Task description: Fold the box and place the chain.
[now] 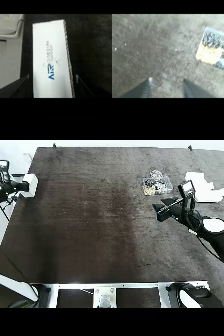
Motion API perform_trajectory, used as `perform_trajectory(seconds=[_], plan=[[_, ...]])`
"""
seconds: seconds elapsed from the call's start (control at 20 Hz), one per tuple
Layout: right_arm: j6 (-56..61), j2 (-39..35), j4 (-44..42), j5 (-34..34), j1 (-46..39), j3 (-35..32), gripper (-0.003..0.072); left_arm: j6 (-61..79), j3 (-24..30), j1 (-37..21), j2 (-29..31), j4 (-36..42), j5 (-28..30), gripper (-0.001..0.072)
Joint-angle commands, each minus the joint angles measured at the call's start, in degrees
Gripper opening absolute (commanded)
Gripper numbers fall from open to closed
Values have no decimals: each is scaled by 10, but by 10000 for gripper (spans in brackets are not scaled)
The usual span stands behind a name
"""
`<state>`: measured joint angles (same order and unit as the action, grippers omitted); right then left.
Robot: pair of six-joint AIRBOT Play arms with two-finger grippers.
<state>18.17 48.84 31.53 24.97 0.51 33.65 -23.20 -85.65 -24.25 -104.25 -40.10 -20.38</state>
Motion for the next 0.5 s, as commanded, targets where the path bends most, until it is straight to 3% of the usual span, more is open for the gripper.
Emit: perform_trajectory(seconds=[0.0, 0.05, 0.1, 0.15, 0.3, 0.45], plan=[[0, -45, 0, -5, 0, 0, 213, 8, 0, 0, 50, -5, -5, 715], [1, -64, 0, -9, 0, 0, 72, 7, 0, 0, 69, -5, -13, 626], [4, -85, 0, -17, -2, 0, 11, 11, 0, 0, 87, -5, -33, 307], [19, -102, 0, -24, -8, 0, 11, 23, 0, 0, 106, -2, -61, 14], [77, -136, 0, -30, -63, -1, 9, 42, 7, 11, 160, 26, -116, 13], [108, -164, 0, -29, -123, -17, 9, 147, 89, 40, 257, 140, -69, 12]])
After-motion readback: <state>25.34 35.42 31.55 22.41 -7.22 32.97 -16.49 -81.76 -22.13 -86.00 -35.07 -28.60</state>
